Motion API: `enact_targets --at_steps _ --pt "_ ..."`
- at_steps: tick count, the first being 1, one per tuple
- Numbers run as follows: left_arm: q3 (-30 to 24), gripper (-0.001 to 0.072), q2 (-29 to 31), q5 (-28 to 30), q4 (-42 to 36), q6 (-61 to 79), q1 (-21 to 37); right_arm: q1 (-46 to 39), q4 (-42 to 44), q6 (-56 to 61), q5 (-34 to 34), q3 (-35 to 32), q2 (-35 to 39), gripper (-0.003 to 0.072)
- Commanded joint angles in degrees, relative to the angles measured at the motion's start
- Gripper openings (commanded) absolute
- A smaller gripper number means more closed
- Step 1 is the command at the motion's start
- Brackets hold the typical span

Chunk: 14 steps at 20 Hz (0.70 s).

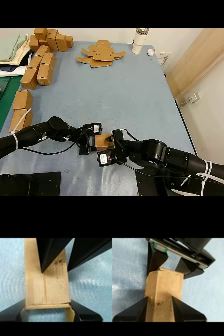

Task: Fold the box.

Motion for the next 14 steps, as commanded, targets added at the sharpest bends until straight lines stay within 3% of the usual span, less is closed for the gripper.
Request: enact_targets --at_steps 1,14 --pt "0.04 0.0514 0.0 0.02 0.0 0.0 -0.02 0.33 -1.31 0.26 -0.13 0.02 0.0 0.044" --pt "0.04 0.0514 0.0 0.02 0.0 0.0 -0.02 0.39 -1.88 0.81 -0.17 0.09 6.14 0.044"
